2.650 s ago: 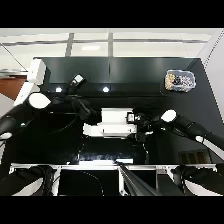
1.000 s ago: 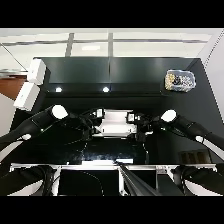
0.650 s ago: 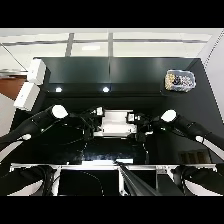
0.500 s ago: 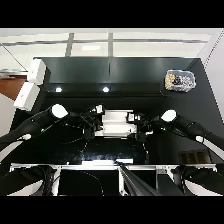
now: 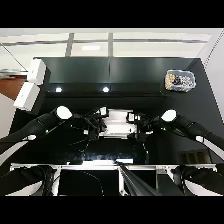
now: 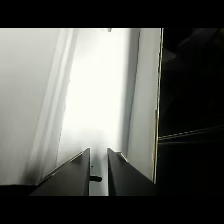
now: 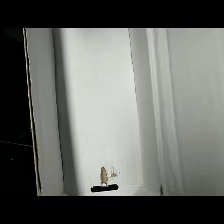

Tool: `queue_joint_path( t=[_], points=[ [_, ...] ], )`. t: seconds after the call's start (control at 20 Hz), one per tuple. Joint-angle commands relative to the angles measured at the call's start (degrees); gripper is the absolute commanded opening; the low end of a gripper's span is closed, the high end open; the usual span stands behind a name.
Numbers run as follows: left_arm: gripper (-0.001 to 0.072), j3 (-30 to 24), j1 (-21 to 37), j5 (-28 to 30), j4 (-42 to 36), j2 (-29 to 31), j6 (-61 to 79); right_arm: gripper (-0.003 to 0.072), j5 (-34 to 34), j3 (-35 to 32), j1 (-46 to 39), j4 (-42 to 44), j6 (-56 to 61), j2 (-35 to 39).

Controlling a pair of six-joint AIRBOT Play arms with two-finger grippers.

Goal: Fold the box and place the chain.

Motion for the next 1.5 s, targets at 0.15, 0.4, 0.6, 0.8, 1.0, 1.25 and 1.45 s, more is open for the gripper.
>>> queue_joint_path(
  t=[0.15, 0.4, 0.6, 0.8, 1.0, 1.25, 1.45],
  points=[
    [0.0143, 0.00, -1.09, 1.86, 2.23, -0.35, 0.59, 0.0474, 0.00, -0.02, 0.04, 0.02, 0.04, 0.00],
    [0.0281, -0.04, -1.11, 1.95, 2.32, -0.35, 0.61, 0.0474, 0.00, -0.02, 0.04, 0.02, 0.04, 0.00],
    [0.0172, -0.02, -1.11, 0.39, 2.32, -0.35, -0.02, 0.0474, -0.02, -0.02, 0.04, 0.02, 0.04, 0.00],
    [0.0029, 0.50, -1.09, -0.79, 4.39, -0.02, -0.48, 0.0474, -0.02, -0.02, 0.04, 0.02, 0.04, 0.00],
    [0.0029, 0.68, 3.93, -1.99, 10.08, 5.25, -18.43, 0.0474, -0.02, -0.02, 0.04, 0.02, 0.04, 0.00],
    [0.0030, 0.68, 17.79, -13.66, 10.21, 15.06, -36.48, 0.0474, 0.00, -0.02, 0.04, 0.02, 0.04, 0.00],
    [0.0030, -0.55, 29.27, -19.61, 11.19, 16.70, -54.77, 0.0474, 0.00, -0.02, 0.04, 0.04, 0.02, 0.00]
  ],
)
